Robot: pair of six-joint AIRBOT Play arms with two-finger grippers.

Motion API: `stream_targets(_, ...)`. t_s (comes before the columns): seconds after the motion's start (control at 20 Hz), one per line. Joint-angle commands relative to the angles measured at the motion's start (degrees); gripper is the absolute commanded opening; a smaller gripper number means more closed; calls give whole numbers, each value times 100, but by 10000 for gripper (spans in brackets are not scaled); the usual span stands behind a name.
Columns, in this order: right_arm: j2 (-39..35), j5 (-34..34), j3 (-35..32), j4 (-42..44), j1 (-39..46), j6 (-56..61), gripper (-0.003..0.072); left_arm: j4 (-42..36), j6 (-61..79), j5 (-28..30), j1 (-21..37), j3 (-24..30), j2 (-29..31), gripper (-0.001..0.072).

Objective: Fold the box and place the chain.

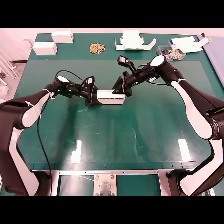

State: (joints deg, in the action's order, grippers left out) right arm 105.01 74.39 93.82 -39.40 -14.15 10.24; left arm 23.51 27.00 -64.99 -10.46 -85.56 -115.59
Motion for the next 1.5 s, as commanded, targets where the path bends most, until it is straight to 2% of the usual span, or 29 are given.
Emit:
stream_targets(0.0,0,74,-101,-22,-13,37,298,2,0,2,4,-2,-2,418)
stream_targets(0.25,39,17,-118,-31,-85,131,300,2,0,2,4,-2,-2,418)
stream_targets(0.5,81,-398,-107,-221,-109,131,296,2,0,2,4,-2,-2,418)
stream_targets(0.6,81,-407,-83,-219,-109,133,264,2,2,2,4,-2,-2,418)
stream_targets(0.7,79,-407,4,-216,-109,133,264,2,0,2,4,-2,-2,418)
stream_targets(0.75,79,-402,44,-214,-109,136,268,2,0,2,4,-2,-2,418)
stream_targets(0.85,76,-122,162,-192,-109,140,385,2,0,2,4,-2,-2,418)
stream_targets(0.9,74,118,192,-192,-105,173,394,2,0,2,4,-2,-2,418)
stream_targets(1.05,76,479,197,-197,-105,225,392,2,0,2,4,-2,-2,418)
stream_targets(1.2,114,343,197,-201,-109,219,369,2,0,2,4,-2,-2,418)
stream_targets(1.45,232,-11,199,-542,-146,197,371,2,0,2,4,-2,-2,418)
